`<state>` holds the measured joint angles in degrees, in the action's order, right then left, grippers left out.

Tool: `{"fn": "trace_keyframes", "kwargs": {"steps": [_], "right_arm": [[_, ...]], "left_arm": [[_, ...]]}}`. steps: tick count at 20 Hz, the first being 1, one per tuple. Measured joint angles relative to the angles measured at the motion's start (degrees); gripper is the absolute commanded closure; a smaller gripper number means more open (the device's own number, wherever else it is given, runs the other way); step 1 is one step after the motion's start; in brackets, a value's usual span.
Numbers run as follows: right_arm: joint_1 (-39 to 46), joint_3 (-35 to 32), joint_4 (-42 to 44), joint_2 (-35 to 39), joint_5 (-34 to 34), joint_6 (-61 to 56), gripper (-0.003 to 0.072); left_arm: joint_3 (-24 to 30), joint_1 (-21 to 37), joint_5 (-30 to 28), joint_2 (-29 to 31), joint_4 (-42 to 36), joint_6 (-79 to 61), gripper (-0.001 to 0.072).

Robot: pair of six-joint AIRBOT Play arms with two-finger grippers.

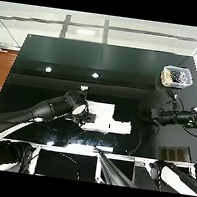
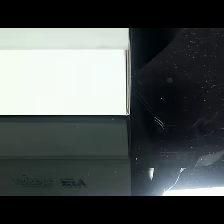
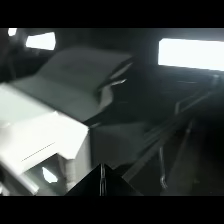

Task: Fold the box and place the chain.

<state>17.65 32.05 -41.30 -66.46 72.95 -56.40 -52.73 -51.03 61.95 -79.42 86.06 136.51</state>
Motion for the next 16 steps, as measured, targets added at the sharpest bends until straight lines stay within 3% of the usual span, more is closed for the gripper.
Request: {"fn": "trace_keyframes", "kwargs": {"steps": [4,12,16], "right_arm": [[-0.9,-3.74,-1.64,-0.37,-1.9,-2.16,0.0677],[-17.2,-7.06,4.94,-5.73,-6.86,-1.44,0.0678],[-20.46,-7.26,8.46,-6.58,-8.07,0.94,0.0676]], "left_arm": [[0.0,0.02,0.0,0.0,0.0,0.0,0.068],[0.0,0.0,-0.02,0.0,0.0,0.0,0.068],[0.0,0.0,-0.02,0.0,0.0,0.0,0.068]]}}
